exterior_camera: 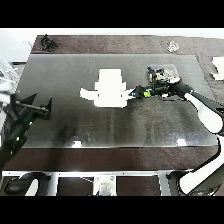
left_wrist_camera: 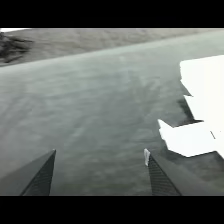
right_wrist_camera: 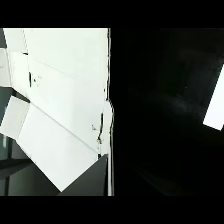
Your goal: Fold the box and place the chain.
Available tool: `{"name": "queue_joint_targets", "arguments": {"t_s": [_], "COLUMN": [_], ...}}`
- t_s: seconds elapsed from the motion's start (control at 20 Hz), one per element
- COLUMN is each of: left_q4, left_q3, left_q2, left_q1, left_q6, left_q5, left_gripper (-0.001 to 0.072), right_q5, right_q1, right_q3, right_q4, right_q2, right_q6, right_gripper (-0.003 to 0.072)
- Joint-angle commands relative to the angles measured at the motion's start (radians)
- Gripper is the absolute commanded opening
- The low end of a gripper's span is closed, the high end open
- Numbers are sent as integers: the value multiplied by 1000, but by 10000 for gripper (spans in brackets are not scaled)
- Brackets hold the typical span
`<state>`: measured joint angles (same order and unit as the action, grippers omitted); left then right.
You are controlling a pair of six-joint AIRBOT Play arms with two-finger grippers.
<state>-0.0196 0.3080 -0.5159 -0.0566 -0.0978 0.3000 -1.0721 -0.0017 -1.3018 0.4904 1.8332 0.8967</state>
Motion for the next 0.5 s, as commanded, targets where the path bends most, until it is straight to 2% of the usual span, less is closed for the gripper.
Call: {"name": "queue_joint_targets", "arguments": {"t_s": [0.0,0.2,0.45], "left_q4": [1,0,-7], "left_q3": [163,389,635], "left_q2": [-245,-550,-852], "left_q1": [-1,-1,-1], "left_q6": [-43,-28,61], "left_q5": [162,280,487], "left_gripper": [652,652,652], "right_q5": [-2,-3,-13], "right_q1": [3,6,6], "right_q3": [-1,-1,-1], "right_q4": [0,6,45], "right_q2": [0,0,0], "right_q6": [0,-18,-16], "right_gripper": [2,2,2]}}
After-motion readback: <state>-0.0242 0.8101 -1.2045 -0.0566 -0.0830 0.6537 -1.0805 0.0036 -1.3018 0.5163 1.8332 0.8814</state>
